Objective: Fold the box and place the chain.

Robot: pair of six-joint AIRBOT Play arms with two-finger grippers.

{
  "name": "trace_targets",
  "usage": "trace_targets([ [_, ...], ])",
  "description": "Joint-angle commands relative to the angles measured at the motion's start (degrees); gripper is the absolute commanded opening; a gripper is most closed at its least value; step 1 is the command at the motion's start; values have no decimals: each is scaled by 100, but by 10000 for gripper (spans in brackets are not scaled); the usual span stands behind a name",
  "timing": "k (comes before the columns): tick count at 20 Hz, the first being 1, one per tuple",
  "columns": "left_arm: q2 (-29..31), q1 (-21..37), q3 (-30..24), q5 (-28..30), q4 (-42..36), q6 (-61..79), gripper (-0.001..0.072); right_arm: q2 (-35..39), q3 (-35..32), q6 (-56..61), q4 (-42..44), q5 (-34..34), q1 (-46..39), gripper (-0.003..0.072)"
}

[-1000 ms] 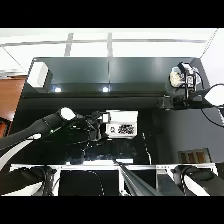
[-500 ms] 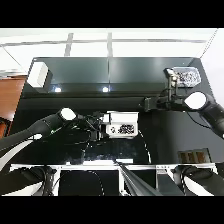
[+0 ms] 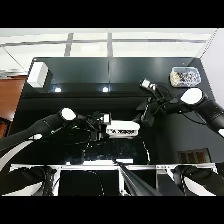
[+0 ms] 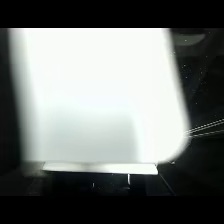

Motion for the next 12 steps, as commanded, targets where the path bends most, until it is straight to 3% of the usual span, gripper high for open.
trace_targets([
  [1,-4,-7,2,-2,2,0,370,-22,-133,-717,-140,229,162,716],
  [6,-4,-7,2,-2,2,0,371,-24,-238,-1047,-404,11,715,717],
  [12,-4,-7,2,-2,2,-2,371,-20,-247,-1067,-319,79,741,716],
])
